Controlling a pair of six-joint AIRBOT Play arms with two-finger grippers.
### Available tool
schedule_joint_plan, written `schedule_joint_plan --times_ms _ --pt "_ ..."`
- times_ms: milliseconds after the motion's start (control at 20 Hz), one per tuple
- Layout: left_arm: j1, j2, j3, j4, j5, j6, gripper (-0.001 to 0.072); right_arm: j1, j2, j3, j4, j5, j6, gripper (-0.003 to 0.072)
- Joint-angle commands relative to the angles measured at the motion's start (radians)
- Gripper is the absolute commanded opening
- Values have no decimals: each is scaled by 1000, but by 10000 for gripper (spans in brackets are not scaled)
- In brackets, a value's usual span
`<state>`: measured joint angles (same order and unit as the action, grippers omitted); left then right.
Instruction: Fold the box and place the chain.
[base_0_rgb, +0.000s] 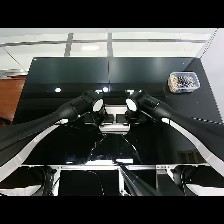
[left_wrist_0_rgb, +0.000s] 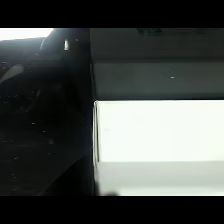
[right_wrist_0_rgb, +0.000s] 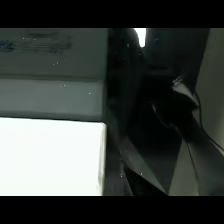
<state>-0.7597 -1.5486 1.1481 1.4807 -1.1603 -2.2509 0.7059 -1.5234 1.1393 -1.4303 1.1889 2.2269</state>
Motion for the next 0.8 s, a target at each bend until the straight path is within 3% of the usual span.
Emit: schedule_joint_plan --times_ms 0,150,250,350,400,550,600,650,750 --pt "1 0 0 -1 4 -2 22 -2 55 25 -20 10 -40 272" --pt "1 0 0 0 4 -1 23 -2 198 57 -76 68 -115 271" --pt "1 0 0 0 4 -1 22 -3 309 57 -334 136 -114 271" --pt "1 0 0 0 5 -1 23 -37 354 55 -663 210 -115 271" --pt "1 0 0 0 5 -1 23 -81 355 50 -760 213 -115 271" --pt "1 0 0 0 5 -1 23 -302 350 -3 -764 -10 -108 273" --pt "1 0 0 0 4 -1 23 -377 344 -26 -734 -108 -69 361" --pt "1 0 0 0 4 -1 22 -458 325 -41 -661 -204 -51 690" --pt "1 0 0 0 4 -1 23 -597 261 -36 -430 -329 -58 706"
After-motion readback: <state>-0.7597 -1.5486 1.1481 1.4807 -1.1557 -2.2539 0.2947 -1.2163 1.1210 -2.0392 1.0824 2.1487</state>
